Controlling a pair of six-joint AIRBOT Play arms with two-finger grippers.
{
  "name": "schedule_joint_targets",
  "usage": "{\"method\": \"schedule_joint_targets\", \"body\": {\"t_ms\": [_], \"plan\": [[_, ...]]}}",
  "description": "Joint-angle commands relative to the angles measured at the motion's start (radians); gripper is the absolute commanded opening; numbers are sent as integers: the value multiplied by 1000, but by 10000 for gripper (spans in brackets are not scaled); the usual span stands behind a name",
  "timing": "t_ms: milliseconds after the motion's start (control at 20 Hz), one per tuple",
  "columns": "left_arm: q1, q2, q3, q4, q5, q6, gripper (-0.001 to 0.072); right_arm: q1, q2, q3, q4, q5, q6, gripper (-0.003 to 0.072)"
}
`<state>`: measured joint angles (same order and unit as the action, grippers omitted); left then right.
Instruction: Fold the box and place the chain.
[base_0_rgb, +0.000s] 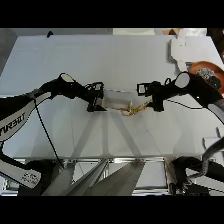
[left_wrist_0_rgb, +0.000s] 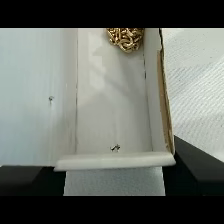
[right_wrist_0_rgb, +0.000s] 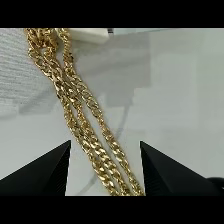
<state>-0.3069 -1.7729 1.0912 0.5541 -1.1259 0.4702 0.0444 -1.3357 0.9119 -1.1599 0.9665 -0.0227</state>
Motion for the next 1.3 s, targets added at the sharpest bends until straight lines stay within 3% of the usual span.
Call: {"method": "schedule_joint_targets", "body": {"t_ms": [0,50,100,600,650,750,850,1100,1250], "plan": [[0,0,0,0,0,0,335,11,-77,-1,39,-17,-68,507],[0,0,0,0,0,0,335,20,-90,-1,39,-18,-69,628],[0,0,0,0,0,0,335,31,-97,-1,39,-20,-69,676],[0,0,0,0,0,0,335,55,-98,-61,32,-41,-64,634],[0,0,0,0,0,0,335,55,-98,-77,29,-45,-64,589],[0,0,0,0,0,0,335,55,-98,-98,13,-46,-63,232],[0,0,0,0,0,0,335,55,-97,-98,13,-47,-50,10],[0,0,0,0,0,0,335,55,-66,-98,13,-53,33,11],[0,0,0,0,0,0,335,55,12,-98,13,-124,111,9]]}}
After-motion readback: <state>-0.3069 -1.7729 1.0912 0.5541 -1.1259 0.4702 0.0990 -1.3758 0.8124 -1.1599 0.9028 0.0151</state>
